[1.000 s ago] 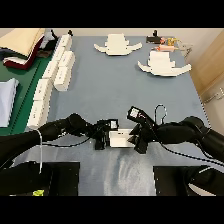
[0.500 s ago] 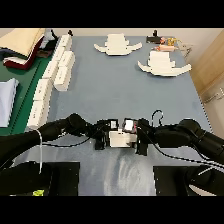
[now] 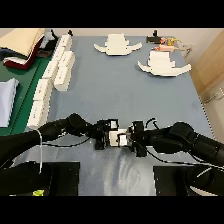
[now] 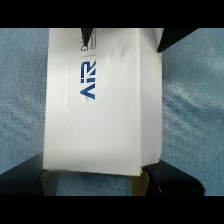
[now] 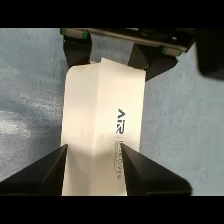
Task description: Fold the box.
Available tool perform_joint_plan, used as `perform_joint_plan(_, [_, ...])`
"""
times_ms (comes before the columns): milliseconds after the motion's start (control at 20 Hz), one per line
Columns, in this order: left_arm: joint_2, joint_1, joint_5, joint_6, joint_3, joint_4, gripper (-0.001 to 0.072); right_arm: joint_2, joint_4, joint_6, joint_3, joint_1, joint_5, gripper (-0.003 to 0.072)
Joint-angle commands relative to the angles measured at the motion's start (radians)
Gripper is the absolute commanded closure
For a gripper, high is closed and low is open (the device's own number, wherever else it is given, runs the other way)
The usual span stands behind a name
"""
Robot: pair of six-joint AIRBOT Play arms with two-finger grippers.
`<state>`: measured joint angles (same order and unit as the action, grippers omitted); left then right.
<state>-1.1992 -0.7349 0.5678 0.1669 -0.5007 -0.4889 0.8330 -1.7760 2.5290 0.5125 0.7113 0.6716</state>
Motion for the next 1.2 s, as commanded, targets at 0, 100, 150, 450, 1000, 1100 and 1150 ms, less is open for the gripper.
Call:
perform_joint_plan(0, [0.0,-0.001,0.0,0.001,-0.001,0.0,0.0243,0.001,0.076,-0.027,0.0,0.02,-0.038,0.0163])
perform_joint_plan(100, [0.0,-0.001,0.0,0.001,-0.001,0.0,0.0243,0.001,0.078,-0.027,0.0,0.02,-0.038,0.0164])
perform_joint_plan(150, [0.0,-0.001,0.0,0.001,-0.001,-0.001,0.0243,0.001,0.078,-0.027,0.0,0.02,-0.038,0.0164])
perform_joint_plan(450, [0.0,-0.001,0.0,0.001,-0.001,0.0,0.0243,0.001,0.08,-0.067,0.0,0.02,-0.04,0.0164])
perform_joint_plan(1000, [0.0,-0.001,0.0,0.001,-0.001,0.0,0.0243,-0.028,0.143,-0.072,0.062,0.02,-0.039,0.0164])
perform_joint_plan(1100, [0.0,-0.001,0.0,0.001,-0.001,0.0,0.0242,-0.028,0.142,-0.072,0.062,0.02,-0.035,0.0164])
perform_joint_plan(1150, [0.0,-0.001,0.0,0.001,-0.001,-0.001,0.0243,-0.028,0.14,-0.072,0.062,0.02,-0.035,0.0164])
